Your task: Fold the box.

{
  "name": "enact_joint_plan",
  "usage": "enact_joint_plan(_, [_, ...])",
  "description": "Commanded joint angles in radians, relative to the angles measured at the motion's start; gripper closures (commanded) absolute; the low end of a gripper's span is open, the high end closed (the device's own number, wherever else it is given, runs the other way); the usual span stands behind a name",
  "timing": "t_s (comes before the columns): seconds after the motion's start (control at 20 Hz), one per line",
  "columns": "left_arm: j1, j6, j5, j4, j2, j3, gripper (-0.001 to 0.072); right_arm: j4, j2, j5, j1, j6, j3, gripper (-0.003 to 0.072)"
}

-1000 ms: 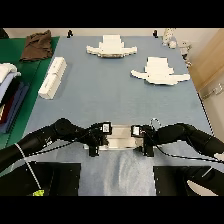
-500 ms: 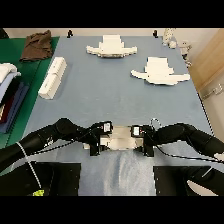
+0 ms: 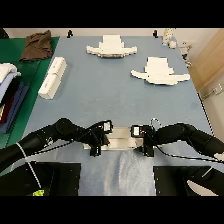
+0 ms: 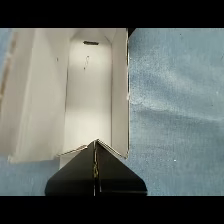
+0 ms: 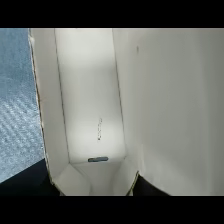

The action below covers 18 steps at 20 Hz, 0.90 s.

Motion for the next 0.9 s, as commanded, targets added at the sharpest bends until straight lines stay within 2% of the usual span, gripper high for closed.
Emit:
enact_joint_plan(0.0, [0.001, -0.156, -0.01, 0.1, 0.029, 0.006, 0.0693, 0.0, 0.001, 0.0, 0.0, 0.0, 0.0, 0.0173])
enact_joint_plan(0.1, [0.002, -0.324, -0.037, 0.235, 0.075, 0.016, 0.0693, 0.0, 0.001, 0.0, 0.0, 0.0, 0.0, 0.0173])
enact_joint_plan(0.2, [0.002, -0.537, -0.114, 0.397, 0.143, 0.038, 0.0693, 0.0, 0.001, 0.0, 0.0, 0.0, 0.0, 0.0173])
enact_joint_plan(0.35, [0.008, -0.965, -0.203, 0.668, 0.269, 0.076, 0.0693, 0.0, 0.001, 0.0, 0.0, 0.0, 0.0, 0.0173])
enact_joint_plan(0.45, [0.054, -1.228, -0.247, 0.78, 0.349, 0.079, 0.0694, 0.0, 0.001, 0.0, 0.0, 0.0, 0.0, 0.0173])
enact_joint_plan(0.55, [0.145, -1.422, -0.34, 0.799, 0.39, 0.079, 0.0693, 0.0, 0.001, 0.0, 0.0, 0.0, 0.0, 0.0173])
enact_joint_plan(0.65, [0.25, -1.48, -0.439, 0.775, 0.383, 0.074, 0.0694, 0.0, 0.001, 0.0, 0.0, 0.0, 0.0, 0.0173])
enact_joint_plan(0.75, [0.352, -1.495, -0.478, 0.705, 0.356, 0.058, 0.0693, 0.0, 0.001, 0.0, 0.0, 0.0, 0.0, 0.0172])
enact_joint_plan(0.85, [0.416, -1.487, -0.473, 0.636, 0.317, 0.034, 0.0694, 0.0, 0.001, 0.0, 0.0, 0.0, 0.0, 0.0173])
